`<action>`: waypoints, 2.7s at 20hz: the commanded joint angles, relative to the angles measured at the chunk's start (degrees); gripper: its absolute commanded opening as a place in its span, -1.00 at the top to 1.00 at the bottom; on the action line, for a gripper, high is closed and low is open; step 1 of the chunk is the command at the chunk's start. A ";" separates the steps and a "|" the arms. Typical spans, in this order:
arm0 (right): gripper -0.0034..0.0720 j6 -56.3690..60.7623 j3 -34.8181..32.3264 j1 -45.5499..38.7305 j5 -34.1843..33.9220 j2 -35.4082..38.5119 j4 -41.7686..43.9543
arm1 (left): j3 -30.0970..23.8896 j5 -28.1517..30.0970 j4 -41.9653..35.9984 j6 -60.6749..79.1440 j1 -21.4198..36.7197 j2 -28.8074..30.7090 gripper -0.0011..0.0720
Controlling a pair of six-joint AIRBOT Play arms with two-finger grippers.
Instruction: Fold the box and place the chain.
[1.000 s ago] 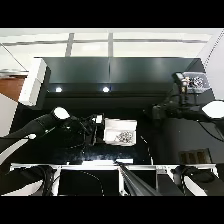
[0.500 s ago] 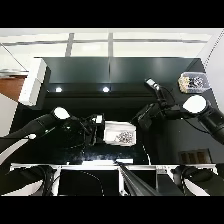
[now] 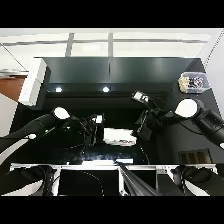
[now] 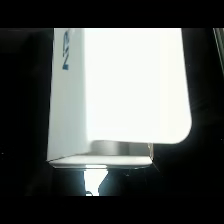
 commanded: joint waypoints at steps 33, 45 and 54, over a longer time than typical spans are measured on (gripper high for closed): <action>0.41 -1.18 -0.96 6.95 0.37 0.09 -1.57 | 0.02 0.02 0.00 0.00 -0.02 -0.04 -0.04; 0.35 -1.14 -0.96 6.95 2.62 0.09 -2.93 | 0.02 0.02 0.00 0.00 -0.02 -0.04 -0.04; 0.12 -1.16 -0.96 6.95 0.63 0.09 -4.59 | 0.02 1.33 -0.44 -1.14 -0.02 -0.04 -0.05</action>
